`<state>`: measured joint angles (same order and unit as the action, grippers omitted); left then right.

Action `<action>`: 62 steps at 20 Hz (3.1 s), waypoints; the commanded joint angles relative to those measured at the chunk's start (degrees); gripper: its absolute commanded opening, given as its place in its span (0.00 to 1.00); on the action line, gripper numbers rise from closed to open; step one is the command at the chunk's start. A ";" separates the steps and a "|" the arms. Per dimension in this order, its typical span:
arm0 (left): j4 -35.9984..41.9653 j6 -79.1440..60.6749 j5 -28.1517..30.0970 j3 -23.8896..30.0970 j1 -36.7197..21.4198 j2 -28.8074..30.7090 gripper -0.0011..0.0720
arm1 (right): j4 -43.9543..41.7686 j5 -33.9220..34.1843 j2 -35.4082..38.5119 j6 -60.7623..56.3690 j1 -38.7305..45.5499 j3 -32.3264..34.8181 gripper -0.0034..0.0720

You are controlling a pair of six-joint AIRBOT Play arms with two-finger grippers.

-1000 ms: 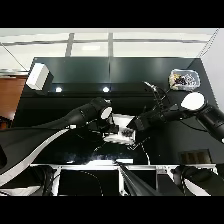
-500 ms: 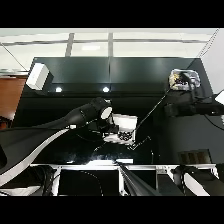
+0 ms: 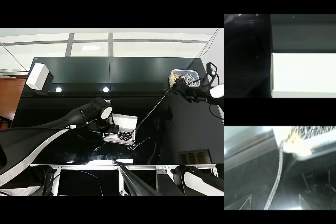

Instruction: Fold the box and place the chain.

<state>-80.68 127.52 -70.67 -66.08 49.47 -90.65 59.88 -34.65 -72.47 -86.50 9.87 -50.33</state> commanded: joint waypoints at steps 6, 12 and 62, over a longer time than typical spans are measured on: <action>0.42 0.02 -0.26 0.02 -0.04 0.04 0.06 | 0.17 -4.26 -19.69 -3.96 -2.27 -15.34 1.00; 0.39 0.02 -0.26 0.02 -0.04 0.04 0.06 | 0.66 -5.53 -20.98 -2.91 -2.36 -16.57 0.24; 0.39 0.02 0.11 0.02 -0.04 0.04 0.06 | -5.81 -16.65 26.64 55.98 -24.44 26.86 0.95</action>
<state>-80.27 127.55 -70.54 -66.08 49.47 -90.65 54.48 -60.51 -46.74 -48.27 -11.40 -31.24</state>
